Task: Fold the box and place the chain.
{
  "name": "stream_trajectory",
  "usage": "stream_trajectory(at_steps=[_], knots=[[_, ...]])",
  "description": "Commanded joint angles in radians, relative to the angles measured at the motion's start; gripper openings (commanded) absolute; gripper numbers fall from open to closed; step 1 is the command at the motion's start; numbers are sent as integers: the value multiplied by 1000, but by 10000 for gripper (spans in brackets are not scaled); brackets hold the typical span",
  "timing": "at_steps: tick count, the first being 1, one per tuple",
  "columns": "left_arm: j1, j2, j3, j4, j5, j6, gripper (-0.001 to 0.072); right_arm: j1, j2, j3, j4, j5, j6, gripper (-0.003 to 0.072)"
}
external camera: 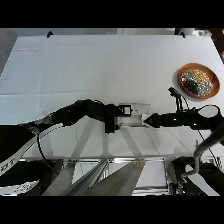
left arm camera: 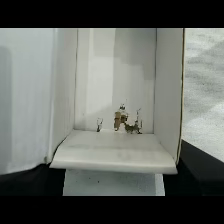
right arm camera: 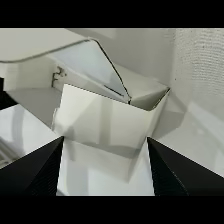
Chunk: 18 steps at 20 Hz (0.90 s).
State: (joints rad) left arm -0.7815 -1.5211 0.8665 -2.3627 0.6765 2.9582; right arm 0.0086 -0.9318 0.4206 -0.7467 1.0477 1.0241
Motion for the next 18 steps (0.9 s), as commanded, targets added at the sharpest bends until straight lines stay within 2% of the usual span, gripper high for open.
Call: stream_trajectory(at_steps=[1, 3, 9, 14, 18], knots=[[1, 1, 1, 0, 0, 0, 73, 137, 1, 78, -244, -54, 246, 550], [1, 1, 1, 0, 0, 0, 73, 208, 0, 107, -345, -55, 364, 550], [1, 1, 1, 0, 0, 0, 73, 351, -52, 128, -360, -112, 555, 546], [1, 1, 1, 0, 0, 0, 73, 465, -116, 188, -567, -108, 784, 536], [1, 1, 1, 0, 0, 0, 73, 541, -170, 208, -593, -110, 870, 536]])
